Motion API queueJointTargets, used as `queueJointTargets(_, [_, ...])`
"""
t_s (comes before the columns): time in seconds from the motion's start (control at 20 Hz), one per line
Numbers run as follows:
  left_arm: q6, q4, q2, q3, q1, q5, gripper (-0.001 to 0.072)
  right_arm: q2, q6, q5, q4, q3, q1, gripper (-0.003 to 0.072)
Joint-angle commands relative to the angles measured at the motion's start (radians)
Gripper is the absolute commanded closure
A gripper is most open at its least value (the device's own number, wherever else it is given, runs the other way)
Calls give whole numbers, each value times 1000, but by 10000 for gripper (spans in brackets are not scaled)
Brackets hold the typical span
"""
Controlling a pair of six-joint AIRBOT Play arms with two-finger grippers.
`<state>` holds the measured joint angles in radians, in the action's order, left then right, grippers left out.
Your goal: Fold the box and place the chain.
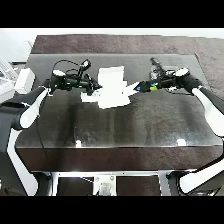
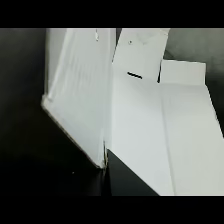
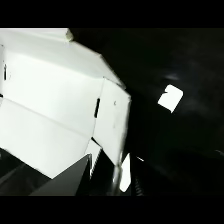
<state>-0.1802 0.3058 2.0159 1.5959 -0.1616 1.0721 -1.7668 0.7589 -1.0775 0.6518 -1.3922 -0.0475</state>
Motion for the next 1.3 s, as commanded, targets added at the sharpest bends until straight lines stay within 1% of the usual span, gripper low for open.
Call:
queueJointTargets(0.0, [-172, -2, 1, -9, -1, 83, 690, 49, 11, -6, -92, -1, -90, 382])
queueJointTargets(0.1, [-241, -21, 1, -37, -1, 94, 691, 66, 10, -30, -169, -1, -124, 382])
queueJointTargets(0.2, [-352, -54, 1, -71, -1, 98, 691, 68, 11, -79, -188, 0, -132, 384])
queueJointTargets(0.3, [-399, -73, 12, -84, -1, 102, 690, 68, 10, -117, -188, 5, -129, 384])
queueJointTargets(0.45, [-446, -106, 33, -86, -1, 109, 690, 68, -11, -117, -188, 13, -126, 384])
queueJointTargets(0.65, [-458, -108, 43, -86, -1, 106, 690, 68, -12, -119, -188, 29, -126, 384])
queueJointTargets(0.8, [-458, -108, 43, -86, -1, 106, 690, 67, -16, -119, -187, 79, -127, 385])
queueJointTargets(0.95, [-458, -108, 45, -86, -1, 103, 690, 67, -64, -106, -188, 113, -130, 386])
queueJointTargets(1.1, [-457, -109, 45, -86, -4, 87, 690, 66, -64, -70, -189, 114, -130, 386])
queueJointTargets(1.25, [-456, -109, 45, -87, -4, 72, 691, 66, -64, -68, -188, 114, -131, 386])
